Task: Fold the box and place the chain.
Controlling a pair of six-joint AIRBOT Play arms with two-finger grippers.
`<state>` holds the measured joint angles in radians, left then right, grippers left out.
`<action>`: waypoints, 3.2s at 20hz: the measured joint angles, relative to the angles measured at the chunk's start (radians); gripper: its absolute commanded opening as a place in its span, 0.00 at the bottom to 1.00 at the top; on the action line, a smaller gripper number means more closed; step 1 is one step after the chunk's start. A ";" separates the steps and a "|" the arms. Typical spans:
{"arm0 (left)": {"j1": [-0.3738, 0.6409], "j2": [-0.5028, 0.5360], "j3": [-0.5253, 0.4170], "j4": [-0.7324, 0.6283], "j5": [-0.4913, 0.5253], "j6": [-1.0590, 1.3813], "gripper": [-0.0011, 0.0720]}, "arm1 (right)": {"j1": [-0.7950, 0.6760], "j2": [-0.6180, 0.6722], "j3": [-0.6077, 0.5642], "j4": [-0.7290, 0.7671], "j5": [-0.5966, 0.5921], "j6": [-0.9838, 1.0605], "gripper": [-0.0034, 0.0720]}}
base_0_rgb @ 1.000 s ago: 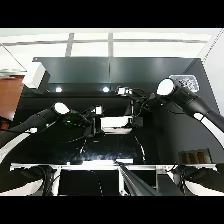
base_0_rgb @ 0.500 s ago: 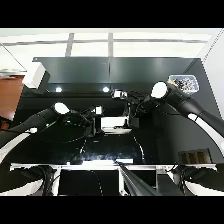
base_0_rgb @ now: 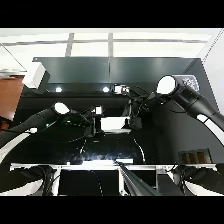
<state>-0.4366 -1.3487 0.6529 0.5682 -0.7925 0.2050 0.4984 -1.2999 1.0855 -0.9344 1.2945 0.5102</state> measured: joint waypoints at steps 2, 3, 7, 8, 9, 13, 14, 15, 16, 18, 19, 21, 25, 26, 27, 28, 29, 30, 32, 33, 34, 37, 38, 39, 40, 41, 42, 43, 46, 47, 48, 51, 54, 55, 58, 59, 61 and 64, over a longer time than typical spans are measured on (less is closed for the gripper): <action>0.000 0.000 0.000 0.000 0.000 0.000 0.69 | 0.000 0.006 0.003 -0.044 0.005 0.033 0.97; 0.000 0.000 0.000 0.000 0.000 0.000 0.69 | 0.000 0.007 0.003 -0.067 0.007 0.045 0.97; 0.000 0.000 0.000 0.000 0.000 -0.001 0.69 | 0.000 0.002 0.003 -0.117 0.000 0.075 0.97; 0.000 0.000 0.000 0.000 0.000 -0.001 0.69 | 0.000 -0.005 0.003 -0.122 0.000 0.078 0.97; 0.000 0.000 0.000 0.000 0.000 -0.001 0.69 | 0.000 -0.012 0.003 -0.127 -0.002 0.082 0.97; 0.000 0.000 0.000 0.000 0.000 -0.001 0.69 | 0.000 -0.040 0.003 -0.136 -0.030 0.088 0.96; 0.000 0.000 0.000 0.000 0.000 -0.001 0.69 | 0.000 -0.042 0.003 -0.138 -0.038 0.088 0.96; 0.000 0.000 0.000 0.000 0.000 -0.001 0.69 | 0.000 -0.045 0.003 -0.138 -0.044 0.088 0.96; 0.000 0.000 0.000 0.000 0.000 0.000 0.69 | 0.000 -0.047 0.003 -0.140 -0.049 0.088 0.96; 0.000 0.000 0.000 0.000 0.000 0.000 0.69 | 0.000 -0.049 0.003 -0.140 -0.056 0.088 0.96; 0.000 0.000 0.000 0.000 0.000 0.000 0.69 | 0.001 -0.049 0.003 -0.140 -0.058 0.088 0.97; 0.000 0.000 0.000 0.000 0.000 0.000 0.69 | 0.002 -0.050 0.003 -0.138 -0.058 0.089 0.98; 0.000 0.000 0.000 0.000 0.000 0.000 0.69 | 0.010 -0.050 0.003 -0.112 -0.019 0.090 0.98; 0.000 0.000 0.000 0.000 0.000 0.000 0.69 | 0.014 -0.050 0.003 -0.110 -0.014 0.094 0.98; 0.000 0.000 0.000 0.000 0.000 0.000 0.69 | 0.019 -0.050 0.003 -0.111 -0.010 0.097 0.98; 0.000 0.000 0.000 0.000 0.000 0.000 0.69 | 0.025 -0.050 0.003 -0.117 -0.006 0.099 0.98; 0.000 0.000 0.000 0.000 0.000 0.000 0.69 | 0.031 -0.051 0.003 -0.125 -0.003 0.104 0.98; 0.000 0.000 0.000 0.000 0.000 0.000 0.69 | 0.034 -0.050 0.003 -0.132 0.000 0.105 0.98; 0.000 0.000 0.000 0.000 0.000 0.000 0.69 | 0.043 -0.050 0.003 -0.143 0.000 0.108 0.98; 0.000 0.000 0.000 0.000 0.000 0.001 0.69 | 0.047 -0.050 0.003 -0.149 -0.001 0.111 0.97; 0.000 0.000 0.000 0.000 0.000 0.001 0.69 | 0.052 -0.050 0.003 -0.156 -0.004 0.111 0.98; 0.000 0.000 0.000 0.000 0.000 0.000 0.69 | 0.066 -0.050 0.003 -0.171 -0.021 0.114 0.97; 0.000 0.000 0.000 0.000 0.000 0.000 0.69 | 0.069 -0.050 0.003 -0.173 -0.029 0.116 0.97; 0.000 0.000 0.000 0.000 0.000 0.000 0.69 | 0.071 -0.048 0.003 -0.177 -0.032 0.116 0.97; 0.000 0.000 0.000 0.000 0.000 0.000 0.69 | 0.072 -0.045 0.003 -0.179 -0.034 0.119 0.97; 0.000 0.000 0.000 0.000 0.000 0.000 0.69 | 0.073 -0.041 0.004 -0.182 -0.034 0.119 0.97; 0.000 0.000 0.000 0.000 0.000 0.000 0.69 | 0.074 -0.032 0.005 -0.182 -0.035 0.122 0.97; 0.000 0.000 0.000 0.000 0.000 0.000 0.69 | 0.074 -0.023 0.005 -0.185 -0.035 0.123 0.97; 0.000 0.000 0.000 -0.001 0.000 0.000 0.69 | 0.074 0.011 0.006 -0.206 -0.016 0.151 0.97; 0.000 0.000 0.000 0.000 0.000 0.000 0.69 | 0.074 0.019 0.006 -0.216 -0.010 0.165 0.98; 0.000 0.000 0.000 0.000 0.000 -0.001 0.69 | 0.074 0.026 0.006 -0.226 -0.006 0.175 0.98; 0.000 0.000 0.000 -0.001 0.000 0.000 0.69 | 0.074 0.036 0.005 -0.238 0.007 0.194 0.98; 0.000 0.000 0.000 -0.001 0.000 -0.001 0.69 | 0.074 0.039 0.004 -0.242 0.011 0.201 0.98; 0.000 0.000 0.000 0.000 0.000 0.000 0.69 | 0.074 0.040 0.003 -0.244 0.010 0.203 0.98; 0.000 0.000 0.000 0.000 0.000 0.000 0.69 | 0.076 0.040 0.003 -0.245 0.001 0.207 0.98; 0.000 0.000 0.000 0.000 0.000 0.000 0.69 | 0.077 0.040 0.003 -0.247 -0.002 0.208 0.98; 0.000 0.000 0.000 0.000 0.000 0.000 0.69 | 0.080 0.040 0.003 -0.248 -0.005 0.208 0.98; 0.000 0.000 0.000 0.000 0.000 0.000 0.69 | 0.082 0.040 -0.008 -0.248 -0.011 0.208 0.98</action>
<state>-0.4370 -1.3487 0.6529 0.5678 -0.7925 0.2047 0.5800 -1.2602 1.0771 -1.1828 1.2835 0.7185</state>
